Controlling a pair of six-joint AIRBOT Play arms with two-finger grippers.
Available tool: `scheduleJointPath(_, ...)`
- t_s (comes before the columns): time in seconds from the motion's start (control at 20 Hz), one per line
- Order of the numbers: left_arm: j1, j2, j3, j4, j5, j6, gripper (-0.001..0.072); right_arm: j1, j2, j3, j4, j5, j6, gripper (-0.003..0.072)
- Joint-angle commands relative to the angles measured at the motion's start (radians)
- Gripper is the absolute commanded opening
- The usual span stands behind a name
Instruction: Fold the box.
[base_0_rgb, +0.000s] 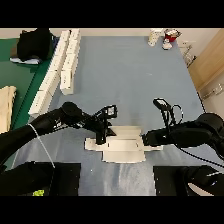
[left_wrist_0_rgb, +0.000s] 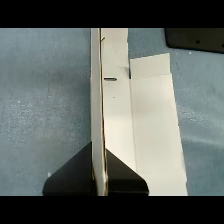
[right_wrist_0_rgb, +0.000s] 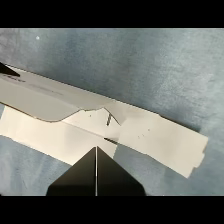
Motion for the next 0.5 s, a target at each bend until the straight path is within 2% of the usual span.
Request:
scheduleJointPath(0.0, 0.000, -0.011, 0.000, 0.006, -0.048, 0.000, 0.0013, 0.002, 0.000, 0.000, -0.002, 0.001, 0.000, 0.0002)
scheduleJointPath(0.25, 0.000, -0.011, 0.000, 0.005, -0.053, 0.000, 0.0012, 0.047, 0.002, 0.000, 0.019, -0.023, -0.003, 0.0002)
scheduleJointPath(0.45, 0.000, -0.011, 0.000, 0.005, -0.053, 0.000, 0.0012, 0.267, 0.002, 0.000, 0.022, -0.076, 0.011, 0.0001)
